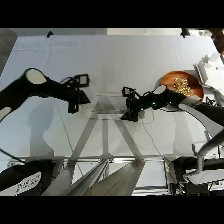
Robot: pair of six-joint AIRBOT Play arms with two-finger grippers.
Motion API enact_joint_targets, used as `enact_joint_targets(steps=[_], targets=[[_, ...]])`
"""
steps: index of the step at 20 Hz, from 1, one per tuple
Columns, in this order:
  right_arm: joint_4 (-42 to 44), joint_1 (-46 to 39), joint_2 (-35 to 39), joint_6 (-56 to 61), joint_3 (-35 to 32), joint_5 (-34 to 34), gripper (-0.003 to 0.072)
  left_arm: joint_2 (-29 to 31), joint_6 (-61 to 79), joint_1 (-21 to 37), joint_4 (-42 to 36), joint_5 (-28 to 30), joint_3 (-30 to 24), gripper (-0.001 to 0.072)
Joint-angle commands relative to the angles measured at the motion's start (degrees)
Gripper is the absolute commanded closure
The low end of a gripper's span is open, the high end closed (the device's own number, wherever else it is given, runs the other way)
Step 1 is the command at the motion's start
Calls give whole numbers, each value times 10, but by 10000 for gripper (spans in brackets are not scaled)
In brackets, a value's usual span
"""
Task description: Fold the box and place the chain.
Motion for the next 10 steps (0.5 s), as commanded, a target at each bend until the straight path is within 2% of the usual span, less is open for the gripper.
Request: enact_joint_targets(steps=[1, 3, 5, 7, 10], targets=[[0, 0, 0, 0, 0, 0, 183, 42, -181, 61, 14, 3, 0, 704], [0, 0, 0, 0, 0, 0, 183, 39, -302, 104, 15, 20, -10, 704], [0, 0, 0, 0, 0, 0, 183, 33, -410, 134, 15, 54, -43, 704], [0, 0, 0, 0, 0, 0, 183, 30, -450, 139, 16, 78, -87, 703], [0, 0, 0, 0, 0, 0, 183, 30, -451, 117, 10, 131, -145, 703]])
